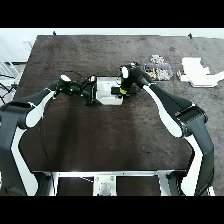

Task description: Fold the box and place the chain.

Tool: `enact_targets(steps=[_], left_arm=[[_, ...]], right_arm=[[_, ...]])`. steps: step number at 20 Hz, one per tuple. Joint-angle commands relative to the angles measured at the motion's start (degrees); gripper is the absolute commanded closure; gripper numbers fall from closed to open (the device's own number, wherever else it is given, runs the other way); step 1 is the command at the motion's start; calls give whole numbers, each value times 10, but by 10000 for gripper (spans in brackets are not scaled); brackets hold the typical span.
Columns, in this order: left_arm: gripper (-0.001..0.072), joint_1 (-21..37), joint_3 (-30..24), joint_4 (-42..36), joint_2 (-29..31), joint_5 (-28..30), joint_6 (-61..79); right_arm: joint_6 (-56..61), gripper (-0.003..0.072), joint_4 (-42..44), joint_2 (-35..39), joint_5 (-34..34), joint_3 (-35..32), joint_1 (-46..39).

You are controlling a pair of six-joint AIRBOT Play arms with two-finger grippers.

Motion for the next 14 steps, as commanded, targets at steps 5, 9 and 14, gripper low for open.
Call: enact_targets(steps=[5,9,14], left_arm=[[262,0,0,0,0,0,0],[262,0,0,0,0,0,0],[262,0,0,0,0,0,0]], right_arm=[[25,672,-1,0,2,1,1],[24,384,-3,1,2,1,0],[0,271,2,21,3,1,1]])
